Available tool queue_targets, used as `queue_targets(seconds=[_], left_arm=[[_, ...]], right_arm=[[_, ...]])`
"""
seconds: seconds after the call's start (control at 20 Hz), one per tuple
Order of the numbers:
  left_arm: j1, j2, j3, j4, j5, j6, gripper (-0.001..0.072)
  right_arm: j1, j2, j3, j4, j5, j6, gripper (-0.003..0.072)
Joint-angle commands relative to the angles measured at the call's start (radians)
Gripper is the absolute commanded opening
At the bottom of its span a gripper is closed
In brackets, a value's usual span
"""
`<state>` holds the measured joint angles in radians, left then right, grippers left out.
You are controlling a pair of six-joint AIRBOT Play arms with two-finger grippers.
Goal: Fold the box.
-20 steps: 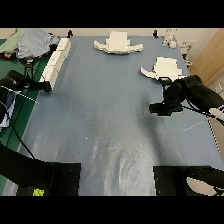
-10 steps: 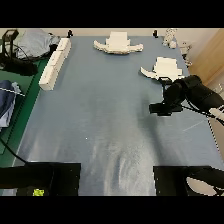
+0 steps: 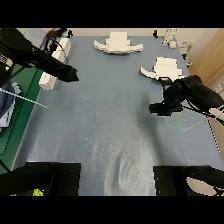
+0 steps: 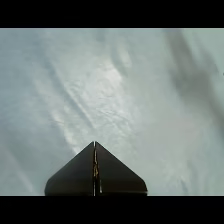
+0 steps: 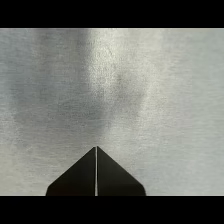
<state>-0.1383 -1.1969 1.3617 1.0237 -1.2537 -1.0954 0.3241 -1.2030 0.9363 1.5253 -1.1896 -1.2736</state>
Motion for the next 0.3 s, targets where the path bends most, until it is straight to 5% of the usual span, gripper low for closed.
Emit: queue_targets(seconds=[0.0,0.25], left_arm=[[-0.162,0.005,-0.082,0.040,0.061,-0.104,0.0016],[-0.210,0.006,-0.121,0.044,0.068,-0.109,0.0016]], right_arm=[[0.000,-0.001,0.001,0.000,0.000,0.000,0.0012],[0.000,-0.001,0.001,0.000,0.000,0.000,0.0012]])
